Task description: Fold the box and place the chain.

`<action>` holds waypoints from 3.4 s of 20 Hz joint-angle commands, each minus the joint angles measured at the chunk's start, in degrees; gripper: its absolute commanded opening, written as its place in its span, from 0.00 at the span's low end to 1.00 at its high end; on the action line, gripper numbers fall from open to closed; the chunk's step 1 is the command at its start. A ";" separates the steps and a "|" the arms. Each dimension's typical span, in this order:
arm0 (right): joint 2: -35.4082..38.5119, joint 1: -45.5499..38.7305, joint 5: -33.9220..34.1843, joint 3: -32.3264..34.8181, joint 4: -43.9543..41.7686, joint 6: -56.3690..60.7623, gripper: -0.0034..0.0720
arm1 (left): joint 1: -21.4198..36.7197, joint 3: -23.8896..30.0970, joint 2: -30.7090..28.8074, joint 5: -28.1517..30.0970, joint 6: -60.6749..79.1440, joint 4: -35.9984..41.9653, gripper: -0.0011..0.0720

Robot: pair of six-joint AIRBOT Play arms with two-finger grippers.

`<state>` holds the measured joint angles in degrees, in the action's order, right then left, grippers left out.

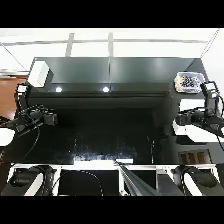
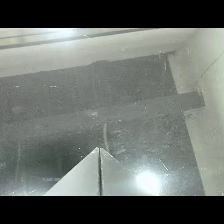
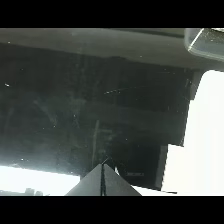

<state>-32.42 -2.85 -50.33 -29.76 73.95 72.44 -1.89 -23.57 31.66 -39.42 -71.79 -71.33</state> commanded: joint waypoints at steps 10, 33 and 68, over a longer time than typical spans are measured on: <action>0.02 0.02 0.00 0.02 0.00 0.00 0.06 | -0.04 0.02 -0.02 0.00 0.02 0.00 0.05; -37.81 -48.24 1.07 -25.24 9.40 6.58 1.00 | -11.28 -1.44 5.20 6.08 3.06 10.10 0.99; -33.27 -20.39 -22.86 -12.28 -31.91 -25.03 0.06 | -19.32 -2.40 10.45 -1.60 -13.53 6.27 0.98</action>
<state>-71.75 -30.61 -76.82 -48.66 50.74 48.95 -19.07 -25.91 39.57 -40.34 -87.50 -71.57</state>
